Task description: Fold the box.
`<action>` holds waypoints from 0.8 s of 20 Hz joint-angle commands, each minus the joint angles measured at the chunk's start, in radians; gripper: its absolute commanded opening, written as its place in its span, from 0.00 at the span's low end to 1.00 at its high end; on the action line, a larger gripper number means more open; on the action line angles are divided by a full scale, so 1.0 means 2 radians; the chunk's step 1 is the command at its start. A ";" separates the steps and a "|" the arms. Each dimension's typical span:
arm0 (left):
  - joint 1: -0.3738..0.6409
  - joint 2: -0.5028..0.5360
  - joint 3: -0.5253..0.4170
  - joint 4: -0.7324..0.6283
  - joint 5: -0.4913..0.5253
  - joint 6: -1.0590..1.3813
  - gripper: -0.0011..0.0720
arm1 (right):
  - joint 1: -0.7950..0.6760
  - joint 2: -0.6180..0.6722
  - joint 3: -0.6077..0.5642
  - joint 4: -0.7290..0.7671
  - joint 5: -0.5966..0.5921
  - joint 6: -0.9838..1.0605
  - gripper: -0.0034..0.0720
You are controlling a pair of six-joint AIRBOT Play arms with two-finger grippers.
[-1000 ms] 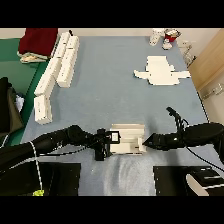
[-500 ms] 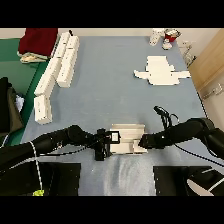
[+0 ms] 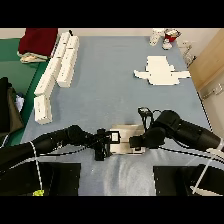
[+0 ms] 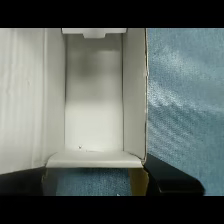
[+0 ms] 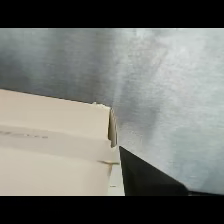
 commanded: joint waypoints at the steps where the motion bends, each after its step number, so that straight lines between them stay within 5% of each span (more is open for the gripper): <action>1: 0.000 0.000 0.000 0.000 0.000 0.000 0.73 | 0.034 -0.039 0.028 -0.048 -0.014 0.079 0.64; 16: 0.000 0.000 0.000 0.000 0.000 0.000 0.73 | 0.034 -0.068 0.032 -0.044 0.001 0.126 0.58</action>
